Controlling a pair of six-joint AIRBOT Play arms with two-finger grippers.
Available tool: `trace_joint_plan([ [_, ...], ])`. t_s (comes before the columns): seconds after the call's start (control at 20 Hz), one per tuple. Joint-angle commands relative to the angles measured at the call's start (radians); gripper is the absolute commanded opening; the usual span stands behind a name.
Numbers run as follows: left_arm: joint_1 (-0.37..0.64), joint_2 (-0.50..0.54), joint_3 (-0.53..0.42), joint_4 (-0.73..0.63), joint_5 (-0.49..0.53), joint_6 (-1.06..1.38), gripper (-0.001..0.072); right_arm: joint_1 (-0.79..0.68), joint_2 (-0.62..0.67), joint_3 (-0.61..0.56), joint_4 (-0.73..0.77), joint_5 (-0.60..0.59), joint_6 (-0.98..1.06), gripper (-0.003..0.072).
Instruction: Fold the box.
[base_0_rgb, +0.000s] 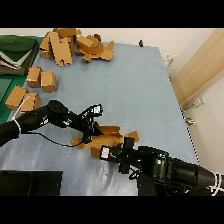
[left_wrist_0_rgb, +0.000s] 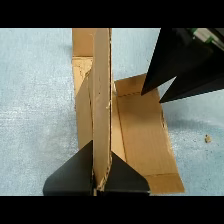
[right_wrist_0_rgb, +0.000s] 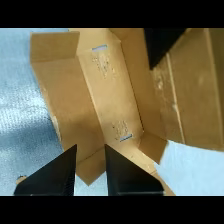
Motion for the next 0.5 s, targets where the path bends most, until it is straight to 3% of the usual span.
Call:
trace_joint_plan([
  [0.0,0.000,0.000,0.000,0.000,0.000,0.000,0.0016,0.042,-0.023,-0.001,0.012,-0.006,-0.037,0.0268],
  [0.25,0.000,0.000,0.000,0.000,0.000,0.000,0.0015,0.147,-0.024,-0.007,0.052,-0.003,-0.035,0.0267],
  [0.45,0.000,0.000,0.000,0.000,0.000,0.000,0.0015,0.143,-0.076,-0.052,-0.086,0.001,0.054,0.0267],
])
